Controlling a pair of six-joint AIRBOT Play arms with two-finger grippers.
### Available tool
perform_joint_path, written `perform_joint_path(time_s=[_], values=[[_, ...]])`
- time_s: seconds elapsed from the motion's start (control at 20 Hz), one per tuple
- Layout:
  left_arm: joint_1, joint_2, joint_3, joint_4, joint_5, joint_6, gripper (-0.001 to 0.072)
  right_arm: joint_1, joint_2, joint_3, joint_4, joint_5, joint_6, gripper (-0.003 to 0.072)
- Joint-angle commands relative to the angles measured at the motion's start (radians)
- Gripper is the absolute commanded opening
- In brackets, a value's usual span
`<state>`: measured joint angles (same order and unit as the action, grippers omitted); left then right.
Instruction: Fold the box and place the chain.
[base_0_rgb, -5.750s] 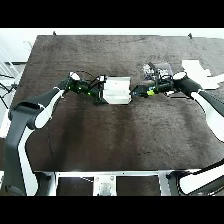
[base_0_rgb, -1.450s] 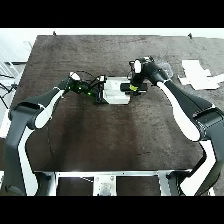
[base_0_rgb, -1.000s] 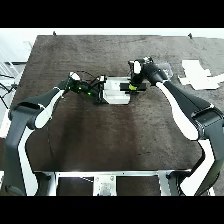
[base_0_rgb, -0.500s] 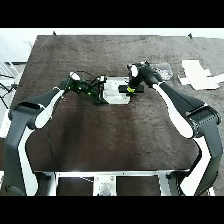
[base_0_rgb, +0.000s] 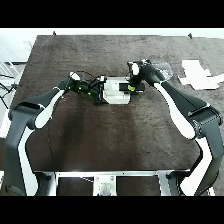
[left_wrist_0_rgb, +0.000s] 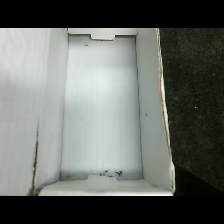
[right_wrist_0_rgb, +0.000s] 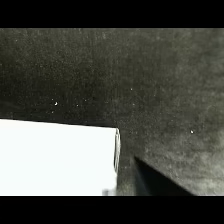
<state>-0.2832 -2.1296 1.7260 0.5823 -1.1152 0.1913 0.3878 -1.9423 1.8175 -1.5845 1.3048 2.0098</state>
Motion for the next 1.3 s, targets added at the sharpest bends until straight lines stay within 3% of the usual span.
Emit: perform_joint_path(time_s=[0.0,0.3,0.55,0.65,0.85,1.0,1.25], values=[[0.000,0.001,0.000,0.000,0.000,0.000,0.0626,0.000,0.024,0.002,0.002,0.043,-0.022,0.0455],[0.000,0.001,0.000,0.000,0.000,0.000,0.0626,-0.014,0.130,0.002,-0.049,0.075,-0.156,0.0451],[0.000,0.001,0.000,0.000,0.000,0.000,0.0626,-0.159,0.204,0.002,-0.165,-0.153,-0.190,0.0417],[0.000,0.001,0.000,0.000,0.000,0.000,0.0626,-0.246,0.188,0.002,-0.134,-0.234,-0.257,0.0414],[0.000,0.001,0.000,0.000,0.000,0.000,0.0626,-0.386,0.126,0.002,0.089,-0.356,-0.512,0.0408],[0.000,0.001,0.000,0.000,0.000,0.000,0.0626,-0.423,0.074,0.006,0.197,-0.373,-0.689,0.0406],[0.000,0.001,0.000,0.000,0.000,0.000,0.0626,-0.418,-0.025,0.081,0.199,-0.362,-0.789,0.0365]])
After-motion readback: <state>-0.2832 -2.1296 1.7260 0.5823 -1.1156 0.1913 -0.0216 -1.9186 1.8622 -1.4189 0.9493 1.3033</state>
